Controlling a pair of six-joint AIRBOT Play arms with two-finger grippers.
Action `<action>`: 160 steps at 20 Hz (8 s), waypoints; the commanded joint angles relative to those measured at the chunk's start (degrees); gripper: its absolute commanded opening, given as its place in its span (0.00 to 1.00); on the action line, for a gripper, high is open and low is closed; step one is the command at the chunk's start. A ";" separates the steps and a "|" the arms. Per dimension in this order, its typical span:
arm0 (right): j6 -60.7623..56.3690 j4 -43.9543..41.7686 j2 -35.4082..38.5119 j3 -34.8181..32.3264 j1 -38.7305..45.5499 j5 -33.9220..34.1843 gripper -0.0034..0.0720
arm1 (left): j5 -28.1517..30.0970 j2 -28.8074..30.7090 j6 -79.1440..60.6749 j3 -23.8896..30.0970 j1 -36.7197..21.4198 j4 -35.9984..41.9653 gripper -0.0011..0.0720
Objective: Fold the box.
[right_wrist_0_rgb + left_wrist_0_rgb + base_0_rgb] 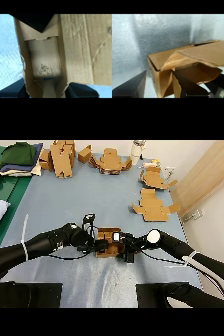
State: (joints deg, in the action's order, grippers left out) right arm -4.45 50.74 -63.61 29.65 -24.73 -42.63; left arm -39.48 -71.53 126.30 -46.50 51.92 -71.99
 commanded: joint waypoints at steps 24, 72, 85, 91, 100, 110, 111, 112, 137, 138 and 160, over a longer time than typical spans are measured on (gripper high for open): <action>-0.02 0.00 0.02 0.02 -0.04 0.02 0.71 | -13.44 -10.32 13.68 -12.07 6.84 -14.80 0.03; -0.02 0.50 0.02 0.02 -0.04 0.00 0.71 | -27.76 3.06 -0.28 -13.18 5.90 -18.51 0.12; 0.00 0.48 0.02 0.02 -0.04 0.04 0.71 | -9.97 19.54 -90.33 7.52 -31.98 20.11 0.03; 0.00 0.46 0.02 0.02 -0.04 0.04 0.71 | -23.02 -0.63 -138.31 5.20 -44.70 54.21 0.03; 0.00 0.44 0.00 0.02 -0.04 0.07 0.71 | -13.05 -2.54 -148.56 4.68 -33.70 43.67 0.97; -0.02 0.42 0.02 0.02 -0.04 0.04 0.71 | -17.84 -2.54 -139.36 4.72 -32.00 36.17 0.60; -0.02 0.42 0.00 0.02 -0.04 0.04 0.71 | -19.56 -2.49 -142.59 5.07 -32.68 36.98 0.60; -0.02 0.44 0.00 0.02 -0.04 0.02 0.71 | -23.74 -2.29 -148.41 5.90 -34.07 38.62 0.60; -0.02 0.44 0.00 0.02 -0.04 0.04 0.71 | -4.81 -1.60 -146.79 12.92 -27.04 47.65 0.98; 0.00 0.44 0.00 0.02 -0.04 0.04 0.71 | -3.02 -1.60 -146.22 12.92 -25.24 47.67 0.98; -0.02 0.44 0.00 0.02 -0.04 0.04 0.71 | -0.98 -2.16 -146.40 12.44 -18.80 51.39 0.98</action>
State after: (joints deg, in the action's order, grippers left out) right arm -4.45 51.20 -63.61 29.65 -24.75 -42.57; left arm -40.75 -73.58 -20.05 -34.00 32.56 -20.60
